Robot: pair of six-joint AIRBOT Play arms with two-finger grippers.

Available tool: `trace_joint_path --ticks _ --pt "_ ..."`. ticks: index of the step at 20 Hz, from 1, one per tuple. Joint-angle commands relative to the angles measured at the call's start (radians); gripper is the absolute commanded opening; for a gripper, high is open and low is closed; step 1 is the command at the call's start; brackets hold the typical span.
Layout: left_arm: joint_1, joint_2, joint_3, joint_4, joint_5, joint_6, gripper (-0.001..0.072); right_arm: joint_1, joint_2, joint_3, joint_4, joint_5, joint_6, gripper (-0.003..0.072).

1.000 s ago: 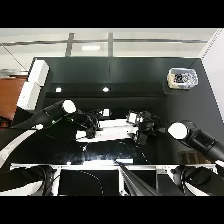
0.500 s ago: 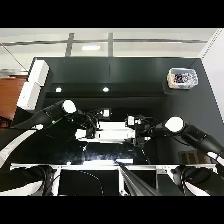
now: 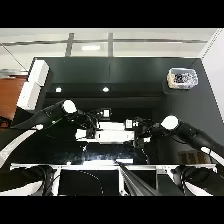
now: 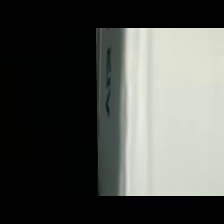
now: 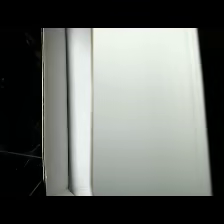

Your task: Fold the box and place the chain.

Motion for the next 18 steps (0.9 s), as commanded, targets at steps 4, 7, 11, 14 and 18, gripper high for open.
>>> trace_joint_path --ticks 4,7,11,14,18 --pt "0.000 0.000 0.001 0.000 0.002 -0.001 0.0028 0.000 -0.038 -0.001 -0.042 -0.026 -0.030 0.0709" --pt "0.000 0.000 0.001 0.000 0.002 -0.001 0.0029 0.000 -0.046 -0.001 -0.042 -0.039 -0.030 0.0702" --pt "0.000 0.000 0.001 0.000 0.002 -0.001 0.0029 0.000 -0.050 -0.001 -0.039 -0.057 -0.029 0.0702" --pt "0.000 0.000 0.001 0.000 0.002 -0.001 0.0029 0.000 -0.056 -0.001 -0.038 -0.060 -0.029 0.0702" --pt "0.000 0.000 0.001 0.000 0.002 -0.001 0.0029 0.000 -0.066 -0.001 -0.012 -0.084 -0.030 0.0702"
